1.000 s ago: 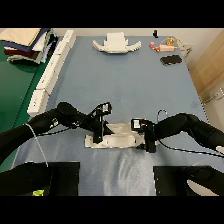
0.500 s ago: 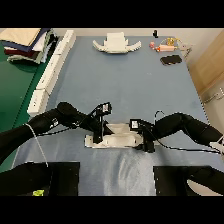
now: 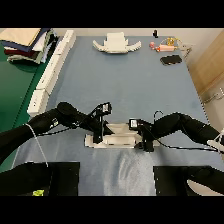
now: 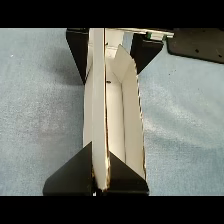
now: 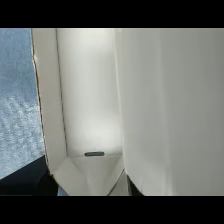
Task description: Fold the box.
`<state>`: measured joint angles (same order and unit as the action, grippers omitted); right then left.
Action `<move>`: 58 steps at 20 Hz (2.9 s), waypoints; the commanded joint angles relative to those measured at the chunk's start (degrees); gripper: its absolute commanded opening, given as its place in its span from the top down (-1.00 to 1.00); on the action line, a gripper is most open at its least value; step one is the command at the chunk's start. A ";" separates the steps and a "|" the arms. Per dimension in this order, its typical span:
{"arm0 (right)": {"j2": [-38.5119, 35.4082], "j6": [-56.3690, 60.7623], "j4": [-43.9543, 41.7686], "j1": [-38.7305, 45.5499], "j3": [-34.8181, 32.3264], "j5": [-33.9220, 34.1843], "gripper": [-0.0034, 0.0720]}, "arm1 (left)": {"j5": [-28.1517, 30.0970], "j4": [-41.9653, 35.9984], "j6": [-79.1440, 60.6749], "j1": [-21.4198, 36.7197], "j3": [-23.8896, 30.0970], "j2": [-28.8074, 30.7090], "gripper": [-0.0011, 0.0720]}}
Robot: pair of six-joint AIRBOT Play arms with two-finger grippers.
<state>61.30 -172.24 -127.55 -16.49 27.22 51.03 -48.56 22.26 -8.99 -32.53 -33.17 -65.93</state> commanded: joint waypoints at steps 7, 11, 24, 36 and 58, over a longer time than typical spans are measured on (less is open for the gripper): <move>0.28 0.11 0.42 -0.04 -0.04 0.04 -0.44 | 0.00 0.00 0.00 0.00 0.02 0.02 0.94; 0.28 0.11 0.57 -0.04 -0.04 0.07 -0.44 | 0.00 0.00 0.00 0.00 0.02 0.02 0.94; 0.28 0.11 0.90 -0.04 -0.04 0.07 -0.44 | -0.04 -0.66 0.02 0.00 0.02 0.02 0.94; 0.28 0.11 0.90 -0.04 -0.04 0.07 -0.44 | -1.07 0.61 11.96 0.20 0.02 0.90 -0.36; 0.28 0.11 1.11 -0.04 -0.04 0.07 -0.44 | 11.58 6.01 72.41 -3.15 -3.78 6.97 0.94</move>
<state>61.56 -172.13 -126.43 -16.49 27.22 51.11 -44.95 29.21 58.57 -34.98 -36.12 -55.44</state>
